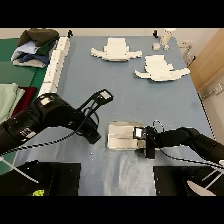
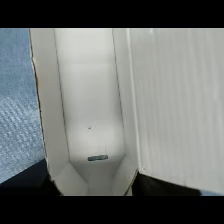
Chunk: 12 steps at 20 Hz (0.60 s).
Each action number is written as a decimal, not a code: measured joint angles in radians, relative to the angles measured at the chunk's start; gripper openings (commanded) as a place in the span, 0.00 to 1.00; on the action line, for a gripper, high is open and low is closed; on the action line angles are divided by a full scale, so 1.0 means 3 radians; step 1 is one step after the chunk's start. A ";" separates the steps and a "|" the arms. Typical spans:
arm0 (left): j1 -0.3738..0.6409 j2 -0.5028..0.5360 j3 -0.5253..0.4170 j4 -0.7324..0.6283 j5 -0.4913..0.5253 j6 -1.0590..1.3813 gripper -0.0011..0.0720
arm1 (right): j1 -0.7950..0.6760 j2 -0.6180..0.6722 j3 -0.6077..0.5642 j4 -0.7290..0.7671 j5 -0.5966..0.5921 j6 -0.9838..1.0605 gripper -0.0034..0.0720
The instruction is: Fold the box.
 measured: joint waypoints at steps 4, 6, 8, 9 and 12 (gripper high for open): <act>0.0615 0.0308 -0.0587 -0.0852 0.0165 0.1602 0.97 | 0.0000 0.0000 0.0000 0.0000 0.0000 0.0000 0.58; 0.0805 0.0369 -0.0844 -0.1183 0.0370 0.2145 0.97 | 0.0000 0.0000 0.0000 0.0000 0.0000 0.0000 0.58; 0.0900 0.0383 -0.1077 -0.1485 0.0618 0.2661 0.97 | 0.0000 0.0000 0.0000 0.0000 0.0000 0.0000 0.58; 0.0927 0.0375 -0.1190 -0.1628 0.0738 0.2959 0.97 | 0.0000 0.0000 0.0000 0.0000 0.0000 0.0000 0.58; 0.0928 0.0252 -0.1427 -0.1981 0.1001 0.3822 0.97 | 0.0000 0.0000 0.0000 0.0001 0.0000 0.0000 0.58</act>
